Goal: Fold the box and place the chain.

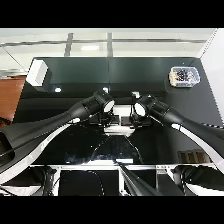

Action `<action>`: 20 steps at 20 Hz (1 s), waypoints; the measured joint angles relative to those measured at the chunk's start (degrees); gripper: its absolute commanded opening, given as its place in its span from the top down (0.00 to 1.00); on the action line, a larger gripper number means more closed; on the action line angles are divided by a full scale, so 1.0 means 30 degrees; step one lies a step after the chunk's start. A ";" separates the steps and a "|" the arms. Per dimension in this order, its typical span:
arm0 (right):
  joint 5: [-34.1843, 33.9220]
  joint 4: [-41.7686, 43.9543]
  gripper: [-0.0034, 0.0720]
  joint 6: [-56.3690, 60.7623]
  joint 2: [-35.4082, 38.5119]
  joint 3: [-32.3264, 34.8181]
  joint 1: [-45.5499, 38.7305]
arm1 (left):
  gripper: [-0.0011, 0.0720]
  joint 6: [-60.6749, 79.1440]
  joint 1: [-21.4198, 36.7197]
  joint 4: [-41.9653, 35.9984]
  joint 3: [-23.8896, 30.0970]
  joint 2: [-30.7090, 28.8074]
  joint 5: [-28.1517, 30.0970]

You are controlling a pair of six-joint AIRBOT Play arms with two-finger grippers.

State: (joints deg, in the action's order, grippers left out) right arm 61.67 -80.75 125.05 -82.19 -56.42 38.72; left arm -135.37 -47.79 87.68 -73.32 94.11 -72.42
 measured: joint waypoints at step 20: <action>0.0051 0.0918 0.54 -0.0197 0.0364 -0.0189 -0.0525 | 0.95 0.0022 0.0000 0.0044 -0.0007 0.0000 0.0007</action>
State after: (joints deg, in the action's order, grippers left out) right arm 61.82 -78.00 124.46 -81.10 -56.99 37.15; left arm -135.31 -47.79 87.81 -73.34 94.11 -72.40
